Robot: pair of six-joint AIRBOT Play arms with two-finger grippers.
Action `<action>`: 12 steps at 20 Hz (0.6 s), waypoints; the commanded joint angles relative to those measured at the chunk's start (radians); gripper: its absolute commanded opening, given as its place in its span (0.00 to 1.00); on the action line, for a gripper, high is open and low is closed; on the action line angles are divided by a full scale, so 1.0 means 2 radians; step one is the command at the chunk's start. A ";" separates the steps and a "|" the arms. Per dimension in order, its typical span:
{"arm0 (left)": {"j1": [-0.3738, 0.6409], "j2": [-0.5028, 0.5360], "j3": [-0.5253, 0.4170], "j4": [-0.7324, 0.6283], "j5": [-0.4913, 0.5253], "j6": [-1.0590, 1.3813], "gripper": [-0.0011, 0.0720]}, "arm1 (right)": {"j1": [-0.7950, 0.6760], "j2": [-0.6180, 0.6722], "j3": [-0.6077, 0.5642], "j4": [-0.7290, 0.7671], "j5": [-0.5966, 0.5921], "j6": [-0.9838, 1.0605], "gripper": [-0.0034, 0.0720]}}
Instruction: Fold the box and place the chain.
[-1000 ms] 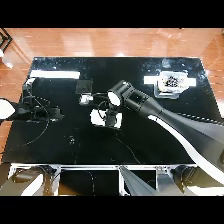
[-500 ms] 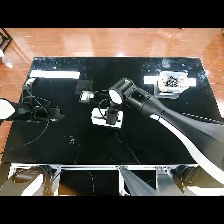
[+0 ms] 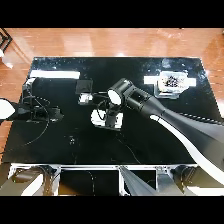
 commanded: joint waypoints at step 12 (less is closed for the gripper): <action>0.001 0.000 0.000 0.000 0.000 0.001 0.90 | 0.001 -0.016 -0.002 0.035 0.006 0.002 0.46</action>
